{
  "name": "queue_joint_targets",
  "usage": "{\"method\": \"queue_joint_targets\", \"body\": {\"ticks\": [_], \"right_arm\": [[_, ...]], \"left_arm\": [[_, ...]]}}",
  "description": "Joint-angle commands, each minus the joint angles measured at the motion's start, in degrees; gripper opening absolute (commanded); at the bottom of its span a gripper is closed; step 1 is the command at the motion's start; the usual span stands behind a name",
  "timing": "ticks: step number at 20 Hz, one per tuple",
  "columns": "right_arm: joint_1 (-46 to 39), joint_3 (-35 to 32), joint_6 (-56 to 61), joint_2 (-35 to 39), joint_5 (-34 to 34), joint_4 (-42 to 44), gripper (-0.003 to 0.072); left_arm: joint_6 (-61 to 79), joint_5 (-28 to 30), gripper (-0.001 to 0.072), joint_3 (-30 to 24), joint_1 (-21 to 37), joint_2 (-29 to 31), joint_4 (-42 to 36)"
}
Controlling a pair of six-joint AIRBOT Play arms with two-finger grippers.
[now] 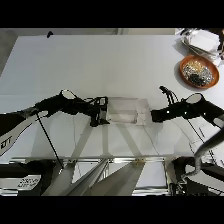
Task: Fold the box and place the chain.
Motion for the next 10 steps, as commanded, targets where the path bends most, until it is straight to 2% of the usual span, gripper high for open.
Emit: {"method": "queue_joint_targets", "body": {"ticks": [1,7,10], "right_arm": [[0.1,0.0,-0.5,0.0,2.9,1.0,0.0203],[0.1,0.0,-5.4,0.0,4.8,10.8,0.0162],[0.1,0.0,-6.3,0.0,7.0,11.2,0.0162]], "left_arm": [[0.0,0.0,0.0274,0.0,0.0,0.0,0.0],[0.0,0.0,0.0274,0.0,0.0,0.1,0.0],[0.0,0.0,0.0274,0.0,0.0,0.0,0.0]]}}
